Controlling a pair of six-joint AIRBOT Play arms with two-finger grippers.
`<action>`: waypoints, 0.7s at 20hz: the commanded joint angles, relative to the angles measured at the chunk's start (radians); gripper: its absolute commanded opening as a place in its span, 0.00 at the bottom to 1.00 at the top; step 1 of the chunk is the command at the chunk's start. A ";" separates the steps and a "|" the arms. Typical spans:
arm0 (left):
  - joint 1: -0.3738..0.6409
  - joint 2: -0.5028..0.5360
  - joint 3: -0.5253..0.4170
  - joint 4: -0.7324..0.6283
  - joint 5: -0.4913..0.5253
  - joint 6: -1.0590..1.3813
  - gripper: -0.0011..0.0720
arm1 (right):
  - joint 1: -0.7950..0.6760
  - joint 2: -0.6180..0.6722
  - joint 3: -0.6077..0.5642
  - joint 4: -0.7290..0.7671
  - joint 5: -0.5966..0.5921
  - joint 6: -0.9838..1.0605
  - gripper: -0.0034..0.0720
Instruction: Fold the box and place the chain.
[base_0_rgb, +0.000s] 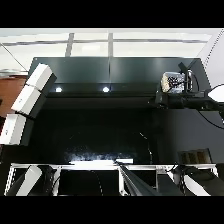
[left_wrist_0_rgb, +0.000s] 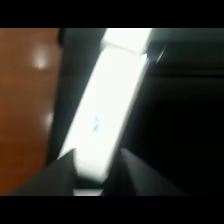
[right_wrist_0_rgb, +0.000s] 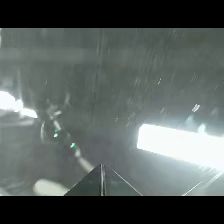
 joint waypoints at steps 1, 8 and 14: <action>-0.301 0.031 0.058 -0.067 -0.011 -0.148 0.38 | -0.005 0.000 0.072 -0.144 -0.020 -0.016 0.08; -1.053 0.042 0.122 0.320 0.018 -0.826 0.05 | -0.005 0.256 0.155 -0.633 0.148 0.201 0.08; -1.315 0.085 -0.067 0.696 0.124 -1.172 0.05 | -0.006 0.453 -0.232 -0.680 0.020 0.283 0.07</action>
